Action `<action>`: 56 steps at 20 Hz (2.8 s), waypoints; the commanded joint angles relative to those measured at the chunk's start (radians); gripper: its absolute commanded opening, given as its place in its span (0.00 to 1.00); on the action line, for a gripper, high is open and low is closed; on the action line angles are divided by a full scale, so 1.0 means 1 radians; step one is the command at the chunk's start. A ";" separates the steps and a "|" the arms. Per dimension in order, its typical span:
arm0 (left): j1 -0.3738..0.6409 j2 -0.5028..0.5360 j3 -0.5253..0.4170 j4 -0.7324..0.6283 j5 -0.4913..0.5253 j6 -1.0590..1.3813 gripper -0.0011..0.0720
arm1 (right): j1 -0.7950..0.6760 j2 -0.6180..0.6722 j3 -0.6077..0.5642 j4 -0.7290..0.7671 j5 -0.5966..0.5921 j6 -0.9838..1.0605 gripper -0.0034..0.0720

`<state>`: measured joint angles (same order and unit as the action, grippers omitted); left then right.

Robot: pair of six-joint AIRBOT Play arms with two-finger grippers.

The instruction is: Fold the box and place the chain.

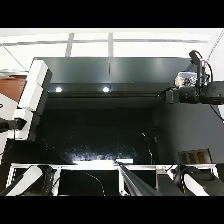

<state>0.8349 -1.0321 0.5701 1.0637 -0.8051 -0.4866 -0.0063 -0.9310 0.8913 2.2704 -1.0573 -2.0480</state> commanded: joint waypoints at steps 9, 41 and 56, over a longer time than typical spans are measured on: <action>-0.109 0.259 0.167 -0.260 -0.111 0.007 0.99 | 0.000 0.000 0.001 -0.023 0.006 0.002 0.08; -1.250 0.214 0.198 0.626 -0.011 -1.351 0.05 | -0.011 0.415 -0.350 -0.693 0.179 0.575 0.08; -1.250 0.238 0.196 0.595 0.028 -1.351 0.05 | -0.011 0.415 -0.350 -0.693 0.179 0.575 0.08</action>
<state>-0.4156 -0.7944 0.7662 1.6699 -0.7788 -1.8389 -0.0170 -0.5156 0.5411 1.5772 -0.8787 -1.4731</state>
